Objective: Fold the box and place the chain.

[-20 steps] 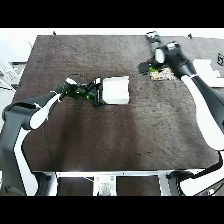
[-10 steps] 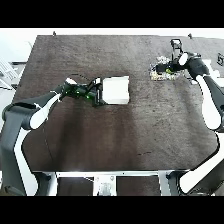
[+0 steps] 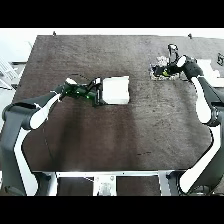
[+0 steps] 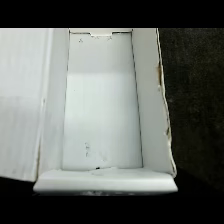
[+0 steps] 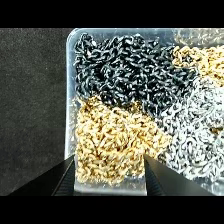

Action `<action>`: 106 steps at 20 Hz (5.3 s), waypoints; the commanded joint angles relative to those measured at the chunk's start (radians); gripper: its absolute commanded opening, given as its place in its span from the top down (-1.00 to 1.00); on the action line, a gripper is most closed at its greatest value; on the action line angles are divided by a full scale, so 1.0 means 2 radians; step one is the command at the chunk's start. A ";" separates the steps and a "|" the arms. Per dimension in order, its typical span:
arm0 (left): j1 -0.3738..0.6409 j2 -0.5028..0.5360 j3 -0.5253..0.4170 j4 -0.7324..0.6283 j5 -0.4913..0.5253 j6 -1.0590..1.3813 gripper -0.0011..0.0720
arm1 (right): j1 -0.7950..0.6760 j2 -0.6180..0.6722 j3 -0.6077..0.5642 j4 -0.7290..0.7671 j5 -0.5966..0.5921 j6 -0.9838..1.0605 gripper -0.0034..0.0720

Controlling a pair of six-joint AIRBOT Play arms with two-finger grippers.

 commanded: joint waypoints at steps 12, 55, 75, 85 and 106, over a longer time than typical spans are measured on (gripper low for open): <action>0.000 0.000 0.000 0.000 0.000 0.000 -0.32 | 0.003 0.049 0.013 -0.028 0.012 0.020 0.89; 0.000 0.000 0.000 0.000 0.000 0.000 -0.32 | 0.277 0.419 0.013 -0.142 -0.034 -0.020 0.89; 0.000 0.000 0.000 0.000 0.000 0.000 -0.32 | 0.307 0.416 0.021 -0.142 -0.098 -0.046 0.89; 0.000 0.000 0.000 0.000 0.000 0.000 -0.32 | 0.307 0.406 0.020 -0.142 -0.090 -0.049 0.89; 0.000 0.000 0.000 0.000 0.000 0.000 -0.32 | 0.291 0.379 -0.232 -0.137 -0.091 0.093 0.89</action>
